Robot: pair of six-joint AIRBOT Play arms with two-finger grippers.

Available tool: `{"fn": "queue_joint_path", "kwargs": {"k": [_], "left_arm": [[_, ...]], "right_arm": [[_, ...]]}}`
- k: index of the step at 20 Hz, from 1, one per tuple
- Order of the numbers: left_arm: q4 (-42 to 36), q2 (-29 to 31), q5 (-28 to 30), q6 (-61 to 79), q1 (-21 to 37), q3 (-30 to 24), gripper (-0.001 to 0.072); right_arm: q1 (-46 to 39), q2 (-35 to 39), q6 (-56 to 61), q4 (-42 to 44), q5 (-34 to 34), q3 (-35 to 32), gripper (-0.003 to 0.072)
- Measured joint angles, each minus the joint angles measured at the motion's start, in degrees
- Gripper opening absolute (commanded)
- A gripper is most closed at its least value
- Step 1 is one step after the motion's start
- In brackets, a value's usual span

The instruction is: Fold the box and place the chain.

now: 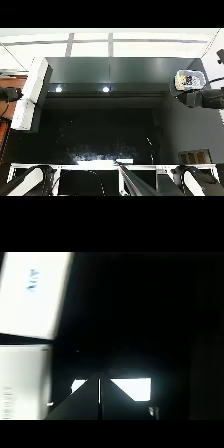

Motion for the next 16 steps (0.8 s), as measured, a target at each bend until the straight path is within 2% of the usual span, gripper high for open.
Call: {"fn": "queue_joint_path", "kwargs": {"k": [2,6,8,11,16], "left_arm": [[-1.99,6.49,1.86,-0.94,-4.81,-4.46,0.0028],[-4.04,20.55,14.56,-2.01,-15.06,-19.26,0.0031],[-4.81,25.64,19.58,-2.47,-18.16,-24.55,0.0031],[-5.20,29.83,22.93,-3.30,-20.28,-28.24,0.0031],[-5.35,31.85,24.61,-3.89,-21.29,-30.01,0.0031]], "right_arm": [[0.37,4.09,-2.08,-1.14,-6.05,-3.69,0.0015],[1.18,7.82,-6.54,-3.04,-20.17,-14.43,0.0017],[1.29,8.39,-7.63,-5.11,-24.90,-17.88,0.0017],[1.42,8.83,-8.66,-7.43,-28.48,-20.44,0.0017],[1.46,9.01,-9.11,-8.70,-30.34,-21.64,0.0017]]}}
